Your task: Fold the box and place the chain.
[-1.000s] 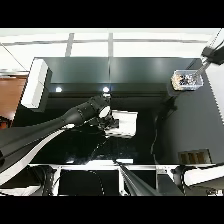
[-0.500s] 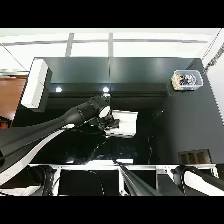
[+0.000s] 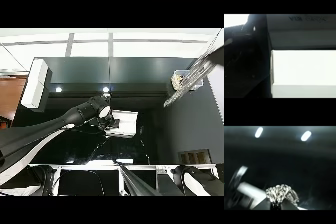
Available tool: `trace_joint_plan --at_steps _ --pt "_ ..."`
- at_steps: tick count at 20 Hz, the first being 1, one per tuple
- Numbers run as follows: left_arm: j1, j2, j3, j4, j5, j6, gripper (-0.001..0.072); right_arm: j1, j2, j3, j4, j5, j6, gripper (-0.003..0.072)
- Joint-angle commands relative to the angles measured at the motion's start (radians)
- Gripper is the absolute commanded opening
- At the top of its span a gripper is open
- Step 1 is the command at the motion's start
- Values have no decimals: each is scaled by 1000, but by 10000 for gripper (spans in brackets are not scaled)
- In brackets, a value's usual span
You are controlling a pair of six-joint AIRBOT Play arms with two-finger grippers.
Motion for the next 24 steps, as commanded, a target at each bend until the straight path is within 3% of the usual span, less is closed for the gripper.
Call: trace_joint_plan --at_steps 1,7,10,13,18,24 --pt "0 -1 0 0 0 0 27 121 50 -180 64 62 -23 12" --pt "0 -1 0 0 0 0 27 286 50 -430 282 -195 -69 12" --pt "0 -1 0 0 0 0 27 354 48 -549 286 -386 -62 13" --pt "0 -1 0 0 0 0 27 406 36 -659 284 -500 -50 12" --pt "0 -1 0 0 0 0 27 449 13 -794 278 -578 -36 12" --pt "0 -1 0 0 0 0 27 470 7 -816 254 -601 8 14"
